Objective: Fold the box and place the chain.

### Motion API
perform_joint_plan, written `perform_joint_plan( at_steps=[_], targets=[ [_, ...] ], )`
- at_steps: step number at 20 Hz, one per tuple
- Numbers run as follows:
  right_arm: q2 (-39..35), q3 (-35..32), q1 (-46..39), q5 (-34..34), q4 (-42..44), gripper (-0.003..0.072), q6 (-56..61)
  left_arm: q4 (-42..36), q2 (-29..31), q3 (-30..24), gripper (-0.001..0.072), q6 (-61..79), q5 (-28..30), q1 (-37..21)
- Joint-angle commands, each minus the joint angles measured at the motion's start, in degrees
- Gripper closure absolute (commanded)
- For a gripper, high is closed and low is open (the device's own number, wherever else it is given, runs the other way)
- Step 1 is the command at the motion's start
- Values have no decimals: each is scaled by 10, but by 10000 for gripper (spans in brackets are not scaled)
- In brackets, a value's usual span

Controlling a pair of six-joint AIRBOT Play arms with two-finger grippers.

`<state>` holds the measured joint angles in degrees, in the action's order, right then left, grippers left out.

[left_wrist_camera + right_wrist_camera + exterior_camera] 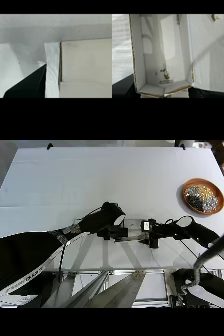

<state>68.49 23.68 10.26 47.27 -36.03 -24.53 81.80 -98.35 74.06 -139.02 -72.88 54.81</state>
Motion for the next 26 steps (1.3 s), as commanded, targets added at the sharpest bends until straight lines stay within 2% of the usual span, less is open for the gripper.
perform_joint_plan(
  at_steps=[1,2,4,5,6,12,13,15,16,19,21,26],
  targets=[
    [0,0,0,0,0,217,0,-5,-9,1,539,2,2,8],
    [0,0,0,0,0,217,0,-6,-9,1,569,1,6,8],
    [0,0,0,0,0,217,0,-8,-9,1,581,2,6,8],
    [0,0,0,0,0,217,0,-8,-9,1,624,2,6,8],
    [0,0,0,0,0,217,0,-8,-9,1,705,2,7,8],
    [0,0,0,0,0,217,0,-8,-9,1,701,1,14,10],
    [0,0,0,0,0,217,0,-10,-9,1,667,2,16,10],
    [0,0,0,0,0,217,0,-10,-9,1,542,2,17,10],
    [0,0,0,0,0,217,0,-10,-9,1,539,2,17,10],
    [0,0,0,0,0,217,0,-10,-9,1,562,2,17,10],
    [0,0,0,0,0,217,0,-10,-9,1,693,2,17,10],
    [0,0,0,0,0,217,0,-10,-9,1,705,14,17,10]
  ],
)
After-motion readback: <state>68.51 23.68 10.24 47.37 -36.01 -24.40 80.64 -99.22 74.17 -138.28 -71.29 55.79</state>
